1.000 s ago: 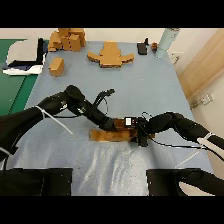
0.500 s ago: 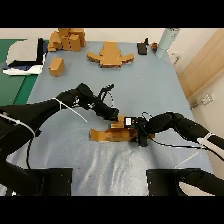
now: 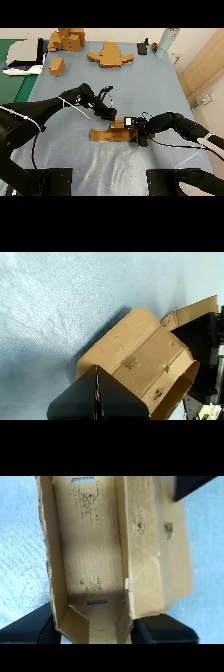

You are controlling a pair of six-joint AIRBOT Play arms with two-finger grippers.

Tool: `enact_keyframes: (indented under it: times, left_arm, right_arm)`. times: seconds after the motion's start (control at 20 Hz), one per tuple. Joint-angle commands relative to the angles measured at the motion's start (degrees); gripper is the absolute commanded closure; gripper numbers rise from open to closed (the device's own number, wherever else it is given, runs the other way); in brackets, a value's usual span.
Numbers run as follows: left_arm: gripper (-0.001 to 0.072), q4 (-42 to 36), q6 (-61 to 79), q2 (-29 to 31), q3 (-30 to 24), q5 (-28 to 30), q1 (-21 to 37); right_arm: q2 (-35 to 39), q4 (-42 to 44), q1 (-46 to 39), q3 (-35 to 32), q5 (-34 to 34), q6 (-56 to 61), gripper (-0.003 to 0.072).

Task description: Fold the box.

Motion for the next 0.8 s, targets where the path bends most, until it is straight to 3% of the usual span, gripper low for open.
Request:
enact_keyframes:
  times: [0.0, 0.15, 0.25, 0.4, 0.5, 0.6, 0.75]
  left_arm:
    - [0.0695, -3.3, 6.9, 1.3, 1.2, -5.2, 3.7]
    - [0.0696, -4.2, 14.9, 5.4, 0.4, -13.0, 9.0]
    - [0.0697, -4.2, 20.8, 9.9, -3.1, -14.9, 12.2]
    - [0.0697, -4.3, 31.4, 18.6, -12.5, -11.1, 15.6]
    - [0.0697, -4.7, 38.1, 24.1, -18.8, -4.6, 15.2]
    - [0.0697, -4.6, 45.5, 28.7, -23.8, 0.5, 11.7]
    - [0.0696, -1.9, 51.9, 31.6, -26.9, 5.8, 4.4]
  right_arm:
    - [0.0, 0.0, 0.0, 0.0, 0.0, 0.0, 0.0182]
    - [0.0, 0.0, 0.0, 0.0, 0.0, 0.0, 0.0181]
    - [0.0, 0.0, 0.0, 0.0, 0.0, 0.0, 0.0182]
    - [0.0, 0.0, 0.0, 0.0, 0.0, 0.0, 0.0182]
    - [0.0, 0.0, 0.0, 0.0, 0.0, 0.0, 0.0181]
    - [0.0, -0.2, 0.0, 0.0, 0.0, 0.0, 0.0181]
    - [0.0, -0.4, 0.0, 0.0, 0.0, 0.0, 0.0182]
